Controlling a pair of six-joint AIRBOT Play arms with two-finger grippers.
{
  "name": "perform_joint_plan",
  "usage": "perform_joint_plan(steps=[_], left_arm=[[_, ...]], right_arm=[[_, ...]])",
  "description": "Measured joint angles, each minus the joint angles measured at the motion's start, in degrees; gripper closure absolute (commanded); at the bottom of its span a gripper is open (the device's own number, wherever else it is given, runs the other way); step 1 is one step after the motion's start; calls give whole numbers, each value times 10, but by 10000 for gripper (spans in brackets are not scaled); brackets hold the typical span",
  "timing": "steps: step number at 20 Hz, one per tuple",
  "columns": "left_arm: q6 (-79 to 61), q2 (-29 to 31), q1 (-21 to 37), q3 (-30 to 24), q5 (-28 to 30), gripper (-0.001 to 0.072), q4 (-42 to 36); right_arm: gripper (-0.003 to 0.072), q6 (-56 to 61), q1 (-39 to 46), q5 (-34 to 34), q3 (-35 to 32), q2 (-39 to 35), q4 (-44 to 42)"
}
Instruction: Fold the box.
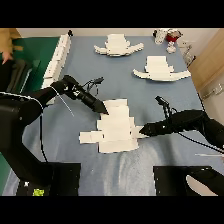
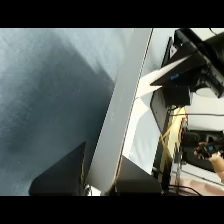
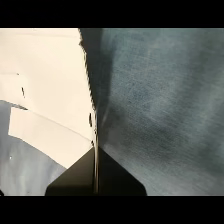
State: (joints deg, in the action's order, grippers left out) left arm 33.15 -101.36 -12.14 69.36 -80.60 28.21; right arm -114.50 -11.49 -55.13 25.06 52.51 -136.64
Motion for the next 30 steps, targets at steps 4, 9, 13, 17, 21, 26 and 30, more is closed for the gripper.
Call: perform_joint_plan(steps=[4,9,13,17,21,26,30], left_arm=[[-16,-2,-3,4,-20,545,16],[-39,-3,-5,5,-30,697,30],[-55,-3,-4,7,-26,699,35],[-98,14,-5,16,-18,703,28],[-162,67,-16,12,10,704,20],[-236,154,-50,-49,96,705,20],[-303,255,-99,-155,220,703,18]], right_arm=[[683,0,0,0,0,0,0],[665,0,0,2,0,0,1],[445,0,0,7,1,0,11],[445,24,0,26,27,0,122],[262,147,5,52,72,0,318],[167,271,8,86,133,0,437],[167,331,8,112,157,1,463]])
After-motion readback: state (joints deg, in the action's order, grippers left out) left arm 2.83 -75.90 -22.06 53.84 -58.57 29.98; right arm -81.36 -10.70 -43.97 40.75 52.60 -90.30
